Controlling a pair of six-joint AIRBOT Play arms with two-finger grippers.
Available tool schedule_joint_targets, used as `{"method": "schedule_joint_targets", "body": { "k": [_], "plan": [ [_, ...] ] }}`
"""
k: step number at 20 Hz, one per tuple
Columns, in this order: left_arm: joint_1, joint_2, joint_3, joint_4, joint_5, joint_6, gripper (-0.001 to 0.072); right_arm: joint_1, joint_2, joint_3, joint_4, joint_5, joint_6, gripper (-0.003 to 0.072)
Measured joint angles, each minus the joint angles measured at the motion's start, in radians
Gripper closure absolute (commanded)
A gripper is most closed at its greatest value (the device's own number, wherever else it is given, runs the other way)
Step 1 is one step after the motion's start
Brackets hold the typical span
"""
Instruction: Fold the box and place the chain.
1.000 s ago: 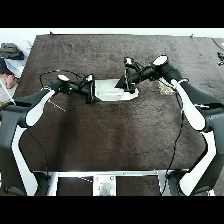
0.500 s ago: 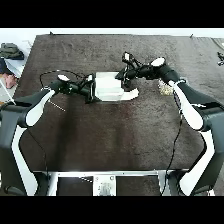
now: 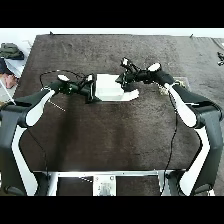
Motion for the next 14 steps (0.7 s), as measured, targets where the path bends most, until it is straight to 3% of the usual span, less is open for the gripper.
{"method": "schedule_joint_targets", "body": {
  "k": [7, 12, 13, 14],
  "plan": [
    [0.0, 0.0, 0.0, 0.0, 0.0, 0.0, 0.03, 0.0, 0.009, 0.001, -0.005, 0.018, -0.001, 0.0699],
    [0.0, 0.0, 0.0, 0.0, 0.0, 0.001, 0.03, -0.012, 0.11, 0.001, -0.018, 0.051, 0.003, 0.0691],
    [0.0, 0.0, 0.0, 0.0, 0.0, 0.001, 0.03, -0.019, 0.135, 0.001, -0.032, 0.069, 0.018, 0.0598],
    [0.0, 0.0, 0.0, 0.0, 0.0, 0.001, 0.03, -0.029, 0.158, 0.001, -0.05, 0.097, 0.039, 0.0429]
  ]
}}
